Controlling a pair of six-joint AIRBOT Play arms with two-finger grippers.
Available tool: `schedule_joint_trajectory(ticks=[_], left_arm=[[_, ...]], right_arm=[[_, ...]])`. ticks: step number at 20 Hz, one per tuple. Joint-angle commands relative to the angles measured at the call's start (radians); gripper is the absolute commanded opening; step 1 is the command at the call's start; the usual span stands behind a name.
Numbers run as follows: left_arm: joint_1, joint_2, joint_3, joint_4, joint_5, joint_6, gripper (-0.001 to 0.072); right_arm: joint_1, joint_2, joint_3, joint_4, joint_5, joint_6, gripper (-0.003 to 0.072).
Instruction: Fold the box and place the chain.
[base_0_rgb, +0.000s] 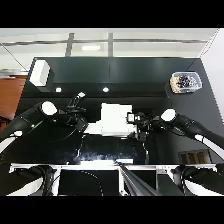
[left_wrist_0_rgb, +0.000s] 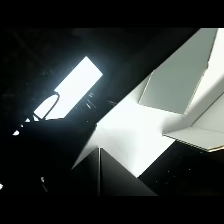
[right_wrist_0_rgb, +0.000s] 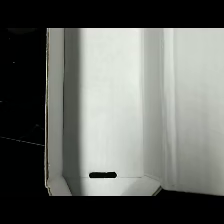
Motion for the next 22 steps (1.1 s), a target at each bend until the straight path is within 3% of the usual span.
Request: schedule_joint_trajectory(ticks=[1,2,3,6,9,13,18,19,20,22], left_arm=[[0.0,0.039,0.001,-0.005,-0.013,0.188,0.0028],[-0.003,0.04,0.0,-0.012,-0.051,0.278,0.0054],[-0.012,0.04,-0.002,-0.012,-0.087,0.377,0.0256],[-0.065,0.04,-0.001,-0.011,-0.101,0.662,0.0568],[-0.108,0.039,-0.001,-0.007,-0.033,0.763,0.0644],[-0.15,0.035,-0.001,-0.015,-0.002,0.766,0.064],[-0.156,0.035,-0.001,-0.159,-0.003,0.766,0.0621],[-0.156,0.035,-0.001,-0.159,-0.003,0.765,0.0557],[-0.156,0.035,-0.001,-0.159,-0.004,0.765,0.0442],[-0.156,0.034,-0.001,-0.159,-0.001,0.765,0.0406]], right_arm=[[0.0,0.0,0.0,-0.001,0.001,0.0,0.0235],[0.0,0.0,0.0,-0.001,0.001,0.0,0.0236],[0.0,0.0,0.0,-0.001,0.001,0.0,0.0236],[0.0,0.0,0.0,-0.001,0.0,0.0,0.0236],[0.0,0.0,0.0,0.0,0.0,0.0,0.0235],[0.0,0.0,0.0,0.0,0.0,0.0,0.0236],[0.0,0.0,0.0,0.0,0.0,0.0,0.0235],[0.0,0.0,0.0,0.0,0.0,0.0,0.0235],[0.0,0.0,0.0,0.0,0.0,0.0,0.0235],[0.0,0.0,0.0,0.0,0.0,0.0,0.0235]])
